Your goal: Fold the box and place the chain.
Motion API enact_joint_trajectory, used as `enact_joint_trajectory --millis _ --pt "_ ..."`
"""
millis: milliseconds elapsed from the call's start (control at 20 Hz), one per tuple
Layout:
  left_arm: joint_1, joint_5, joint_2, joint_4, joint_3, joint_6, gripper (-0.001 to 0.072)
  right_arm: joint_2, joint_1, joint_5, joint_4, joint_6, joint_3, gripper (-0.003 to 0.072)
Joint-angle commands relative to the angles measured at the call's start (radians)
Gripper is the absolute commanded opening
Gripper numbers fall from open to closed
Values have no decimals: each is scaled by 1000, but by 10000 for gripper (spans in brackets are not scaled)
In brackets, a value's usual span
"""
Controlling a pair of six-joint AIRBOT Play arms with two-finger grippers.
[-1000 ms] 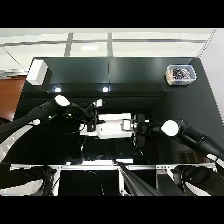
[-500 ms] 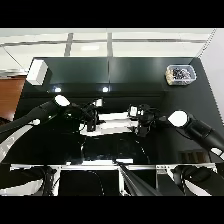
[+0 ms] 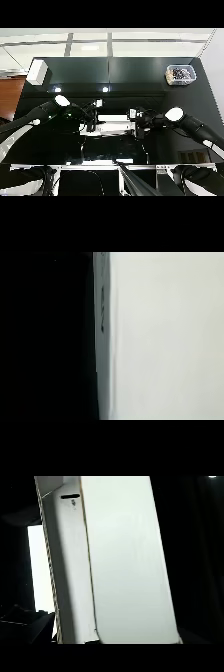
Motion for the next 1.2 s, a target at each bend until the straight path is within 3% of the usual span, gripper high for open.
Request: enact_joint_trajectory --millis 0,300,1150 --pt "0 -2 -1 -2 1 -2 26 -34 -1 31 25 -94 -20 666" --pt "0 -1 -1 -3 1 -2 26 -113 -1 29 26 -143 -21 666" --pt "0 -1 -1 -2 1 -1 27 -129 17 -27 -52 -5 -5 665"
